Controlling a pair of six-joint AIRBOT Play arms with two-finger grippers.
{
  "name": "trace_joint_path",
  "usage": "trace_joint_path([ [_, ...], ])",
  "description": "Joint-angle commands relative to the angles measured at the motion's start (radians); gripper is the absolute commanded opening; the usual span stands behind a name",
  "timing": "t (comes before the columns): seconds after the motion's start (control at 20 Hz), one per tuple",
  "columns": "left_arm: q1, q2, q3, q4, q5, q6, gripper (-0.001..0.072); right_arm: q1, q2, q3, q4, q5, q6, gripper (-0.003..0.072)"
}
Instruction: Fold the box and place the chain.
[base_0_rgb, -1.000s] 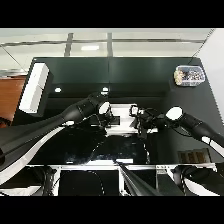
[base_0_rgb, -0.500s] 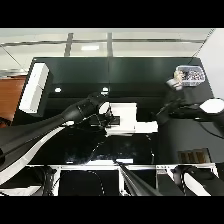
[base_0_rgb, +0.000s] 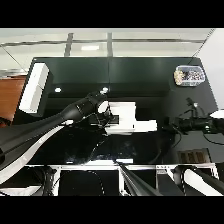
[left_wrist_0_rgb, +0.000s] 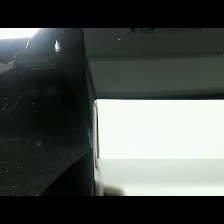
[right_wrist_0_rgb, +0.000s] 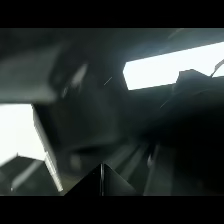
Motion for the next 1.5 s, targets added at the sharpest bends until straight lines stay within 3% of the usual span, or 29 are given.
trace_joint_path([
  [0.0, 0.001, 0.0, 0.0, 0.0, 0.0, 0.0, 0.0027, 0.119, -0.097, -0.007, 0.105, 0.026, -0.096, 0.0019],
  [0.15, 0.001, 0.0, 0.0, 0.0, -0.001, 0.0, 0.0027, 0.227, -0.122, -0.003, 0.296, 0.011, -0.235, 0.0019],
  [0.3, 0.001, 0.0, 0.0, 0.0, -0.001, 0.0, 0.0028, 0.269, -0.122, 0.056, 0.203, -0.007, -0.199, 0.0019],
  [0.4, 0.001, 0.0, 0.0, 0.0, -0.002, 0.0, 0.0027, 0.269, -0.122, 0.09, 0.18, 0.044, -0.188, 0.0021],
  [0.45, 0.001, 0.0, 0.0, 0.0, -0.001, 0.0, 0.0027, 0.269, -0.122, 0.105, 0.18, 0.072, -0.188, 0.0062],
  [0.55, 0.001, 0.0, 0.0, 0.0, -0.001, 0.0, 0.0027, 0.269, -0.122, 0.124, 0.181, 0.102, -0.187, 0.0481],
  [0.6, 0.001, 0.0, 0.0, 0.0, -0.001, 0.0, 0.0027, 0.27, -0.122, 0.132, 0.184, 0.115, -0.187, 0.0575],
  [0.75, 0.001, 0.0, 0.0, 0.0, -0.001, 0.0, 0.0027, 0.315, -0.122, 0.153, 0.237, 0.145, -0.187, 0.0573],
  [0.95, 0.001, 0.0, 0.0, 0.0, -0.001, 0.0, 0.0027, 0.451, -0.122, 0.208, 0.206, 0.06, -0.08, 0.0552],
  [1.1, 0.001, 0.0, 0.0, 0.0, 0.0, 0.0, 0.0027, 0.554, -0.122, 0.277, 0.075, -0.014, 0.074, 0.0552],
  [1.2, 0.001, 0.0, 0.0, 0.0, 0.001, 0.0, 0.0027, 0.61, -0.122, 0.32, -0.01, -0.039, 0.178, 0.0472],
  [1.45, 0.001, 0.0, 0.0, 0.0, 0.001, 0.0, 0.0028, 0.734, -0.122, 0.38, -0.221, -0.095, 0.449, 0.042],
])
